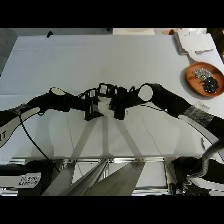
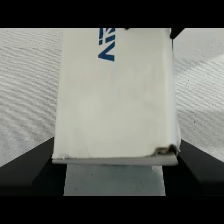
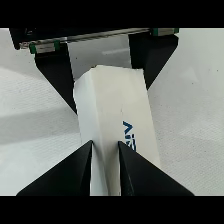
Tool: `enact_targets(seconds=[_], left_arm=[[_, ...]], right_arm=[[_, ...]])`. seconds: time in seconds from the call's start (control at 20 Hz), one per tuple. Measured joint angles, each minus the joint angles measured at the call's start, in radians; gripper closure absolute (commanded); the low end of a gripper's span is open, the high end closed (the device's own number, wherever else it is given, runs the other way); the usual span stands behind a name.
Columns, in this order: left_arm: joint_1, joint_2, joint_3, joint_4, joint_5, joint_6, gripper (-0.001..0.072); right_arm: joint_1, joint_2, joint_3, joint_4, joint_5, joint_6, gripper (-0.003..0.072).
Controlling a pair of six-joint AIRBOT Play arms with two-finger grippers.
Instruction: Fold the box and place the chain.
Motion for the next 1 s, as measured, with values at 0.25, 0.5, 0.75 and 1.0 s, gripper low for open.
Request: enact_targets(seconds=[0.25,0.5,0.75,1.0], left_arm=[[0.0,0.0,0.0,-0.001,0.001,-0.002,0.0391],[0.0,0.0,0.0,-0.004,0.001,-0.005,0.0391],[0.0,0.0,0.0,-0.005,0.003,-0.005,0.0391],[0.0,0.0,0.0,-0.003,0.003,-0.004,0.0391]], right_arm=[[0.002,0.0,-0.002,-0.003,-0.002,0.003,0.0527],[0.005,0.012,-0.003,-0.015,-0.019,0.003,0.0526],[0.006,0.027,-0.003,-0.026,-0.067,0.005,0.0526],[0.007,0.026,-0.003,-0.032,-0.084,0.011,0.0529]])
